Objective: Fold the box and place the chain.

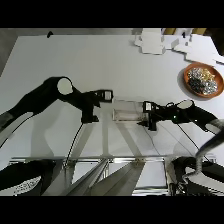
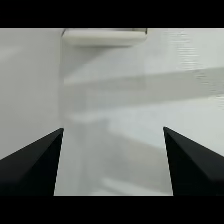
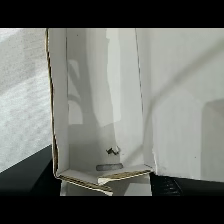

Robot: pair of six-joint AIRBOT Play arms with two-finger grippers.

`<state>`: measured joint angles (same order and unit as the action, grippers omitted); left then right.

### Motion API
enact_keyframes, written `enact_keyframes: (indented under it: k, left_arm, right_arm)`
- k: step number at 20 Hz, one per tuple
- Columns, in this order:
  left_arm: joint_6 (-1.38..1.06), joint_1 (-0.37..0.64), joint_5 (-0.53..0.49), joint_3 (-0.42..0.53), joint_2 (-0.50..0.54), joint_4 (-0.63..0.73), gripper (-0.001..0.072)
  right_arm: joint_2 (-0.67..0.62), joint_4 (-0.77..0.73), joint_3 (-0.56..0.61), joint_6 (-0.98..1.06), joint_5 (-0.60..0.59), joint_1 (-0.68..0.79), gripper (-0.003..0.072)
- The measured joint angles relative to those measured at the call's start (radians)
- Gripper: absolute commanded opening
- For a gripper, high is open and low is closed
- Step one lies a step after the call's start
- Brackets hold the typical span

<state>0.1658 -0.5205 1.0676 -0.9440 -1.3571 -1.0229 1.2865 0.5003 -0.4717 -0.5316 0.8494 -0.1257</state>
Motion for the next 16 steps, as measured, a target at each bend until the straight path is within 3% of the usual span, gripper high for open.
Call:
enact_keyframes:
  k: [4, 7, 16]
  left_arm:
    - [-0.26, 0.01, -0.151, 0.042, -0.091, 0.224, 0.0702]
    - [-0.333, 0.004, -0.206, 0.051, -0.127, 0.325, 0.0703]
    - [-0.385, -0.035, -0.175, 0.057, -0.181, 0.405, 0.0703]
  right_arm:
    - [0.0, 0.0, 0.0, 0.0, 0.0, 0.0, 0.0406]
    - [0.0, 0.0, 0.0, 0.0, 0.0, 0.0, 0.0406]
    - [0.0, 0.0, 0.0, 0.0, 0.0, 0.0, 0.0406]
